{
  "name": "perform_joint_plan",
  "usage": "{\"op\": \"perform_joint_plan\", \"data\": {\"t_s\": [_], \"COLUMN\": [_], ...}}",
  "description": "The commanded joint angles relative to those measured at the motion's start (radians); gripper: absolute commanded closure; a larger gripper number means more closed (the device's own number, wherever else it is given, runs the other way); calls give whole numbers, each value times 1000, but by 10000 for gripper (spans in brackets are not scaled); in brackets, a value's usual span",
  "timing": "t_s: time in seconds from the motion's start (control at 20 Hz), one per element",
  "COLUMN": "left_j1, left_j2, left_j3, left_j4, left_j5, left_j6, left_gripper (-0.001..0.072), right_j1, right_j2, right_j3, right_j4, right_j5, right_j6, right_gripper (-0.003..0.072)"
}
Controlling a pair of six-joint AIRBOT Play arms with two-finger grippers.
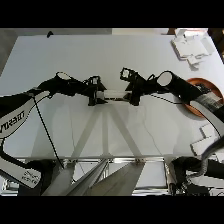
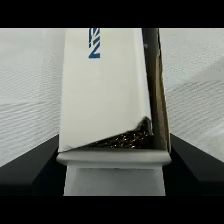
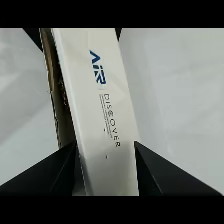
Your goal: Fold the box and place the chain.
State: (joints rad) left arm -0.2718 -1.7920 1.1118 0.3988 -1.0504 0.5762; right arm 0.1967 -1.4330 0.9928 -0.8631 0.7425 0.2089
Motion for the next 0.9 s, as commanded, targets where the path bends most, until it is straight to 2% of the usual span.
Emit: {"op": "perform_joint_plan", "data": {"t_s": [0.0,0.05,0.1,0.15,0.4,0.45,0.5,0.55,0.85], "left_j1": [0,0,0,0,0,0,0,0,0], "left_j2": [0,0,0,0,0,0,0,0,0], "left_j3": [1,1,1,1,1,1,1,1,1], "left_j4": [1,1,1,1,1,1,1,1,1], "left_j5": [0,0,0,0,0,0,0,0,0], "left_j6": [0,0,0,0,0,0,0,0,0], "left_gripper": [332,332,332,332,332,332,332,332,332], "right_j1": [2,2,2,3,24,28,31,34,34], "right_j2": [2,1,2,2,2,2,2,4,56], "right_j3": [-8,-8,-8,-8,-8,-8,-8,-8,-8], "right_j4": [-5,-5,-5,-5,3,3,3,3,3], "right_j5": [23,39,52,60,56,55,53,51,10], "right_j6": [1,2,2,3,3,3,3,3,3], "right_gripper": [324,317,249,218,227,211,153,131,157]}}
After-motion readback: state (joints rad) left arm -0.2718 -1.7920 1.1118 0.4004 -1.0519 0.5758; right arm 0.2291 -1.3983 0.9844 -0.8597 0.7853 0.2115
